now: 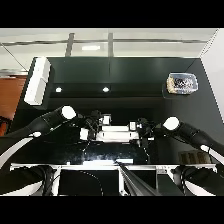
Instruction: Fold the box and place the chain.
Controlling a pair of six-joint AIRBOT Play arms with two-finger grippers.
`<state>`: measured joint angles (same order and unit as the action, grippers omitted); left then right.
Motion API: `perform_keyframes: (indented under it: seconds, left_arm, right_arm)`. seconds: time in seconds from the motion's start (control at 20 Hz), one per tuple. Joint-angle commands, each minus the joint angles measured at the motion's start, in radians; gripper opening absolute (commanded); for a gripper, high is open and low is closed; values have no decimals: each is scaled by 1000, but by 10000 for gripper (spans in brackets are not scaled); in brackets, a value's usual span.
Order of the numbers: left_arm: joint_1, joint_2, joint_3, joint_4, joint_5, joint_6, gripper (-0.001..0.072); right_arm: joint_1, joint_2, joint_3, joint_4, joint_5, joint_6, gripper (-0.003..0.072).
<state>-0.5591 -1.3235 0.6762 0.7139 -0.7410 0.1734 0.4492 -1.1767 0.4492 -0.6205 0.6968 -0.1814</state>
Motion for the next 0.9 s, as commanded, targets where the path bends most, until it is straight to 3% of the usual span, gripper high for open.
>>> perform_keyframes:
  seconds: [0.0,0.1,0.2,0.25,0.35,0.4,0.5,0.6,0.7,0.75,0.8,0.85]
  left_arm:
    - [0,0,1,0,-2,0,26]
    - [0,2,1,9,-5,-7,50]
    - [0,11,1,11,-3,-22,431]
    - [1,22,1,13,-5,-27,521]
    - [8,61,1,52,-4,-74,537]
    - [17,92,1,111,-5,-133,577]
    - [47,160,1,267,-29,-294,579]
    - [93,247,1,392,-98,-459,577]
    - [137,336,1,418,-208,-648,546]
    - [146,370,1,417,-298,-744,408]
    - [146,392,0,398,-397,-826,141]
    - [140,404,-5,334,-502,-843,23]
  right_arm:
    - [1,-1,0,-2,-2,2,421]
    - [1,-1,0,-2,-2,2,421]
    - [1,-1,0,-2,-2,2,421]
    - [1,-1,0,-2,-2,2,421]
    - [1,-1,0,-2,-2,2,420]
    - [1,-1,0,-3,-2,2,421]
    - [2,-1,0,-5,-2,2,420]
    - [2,-1,0,-5,-2,2,420]
    - [2,-1,0,-5,-2,2,420]
    - [2,-1,0,-5,-2,2,420]
    - [2,-1,0,-5,-2,2,420]
    - [2,-1,0,-5,-2,2,420]
